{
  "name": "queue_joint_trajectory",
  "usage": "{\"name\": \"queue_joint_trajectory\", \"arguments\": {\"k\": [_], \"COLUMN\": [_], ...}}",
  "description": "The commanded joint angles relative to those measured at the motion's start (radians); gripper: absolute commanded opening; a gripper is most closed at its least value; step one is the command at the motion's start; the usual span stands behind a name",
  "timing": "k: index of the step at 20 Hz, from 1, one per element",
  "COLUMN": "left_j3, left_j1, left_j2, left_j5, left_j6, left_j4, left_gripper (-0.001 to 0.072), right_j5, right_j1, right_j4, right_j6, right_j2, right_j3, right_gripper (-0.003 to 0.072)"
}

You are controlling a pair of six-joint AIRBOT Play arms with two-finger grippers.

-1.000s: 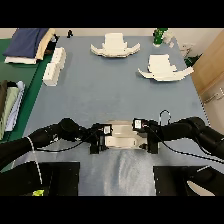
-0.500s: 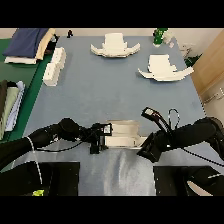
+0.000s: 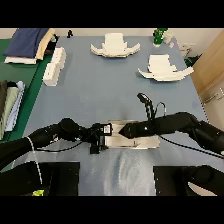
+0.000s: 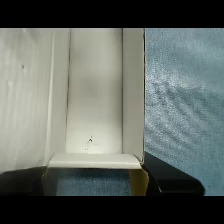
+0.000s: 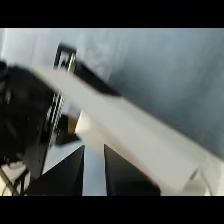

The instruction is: Fold the box.

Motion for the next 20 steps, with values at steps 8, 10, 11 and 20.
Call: {"name": "queue_joint_trajectory", "arguments": {"k": [8,10,11,20], "left_j3": [0.000,0.000,0.000,0.000], "left_j1": [0.001,0.001,0.001,0.001], "left_j2": [0.000,0.000,0.000,0.000], "left_j5": [0.000,-0.001,-0.001,-0.002], "left_j6": [0.000,0.000,0.000,0.000], "left_j4": [0.000,0.000,0.000,0.000], "left_gripper": [0.0447,0.0447,0.0447,0.0447], "right_j5": [0.119,0.119,0.119,0.110], "right_j1": [-0.044,-0.044,-0.044,-0.044], "right_j4": [-0.068,-0.068,-0.067,-0.067], "right_j6": [0.001,-0.026,-0.039,-0.095], "right_j2": [-0.348,-0.373,-0.377,-0.369], "right_j3": [0.125,0.125,0.125,0.125], "right_gripper": [0.0187,0.0187,0.0187,0.0187]}}
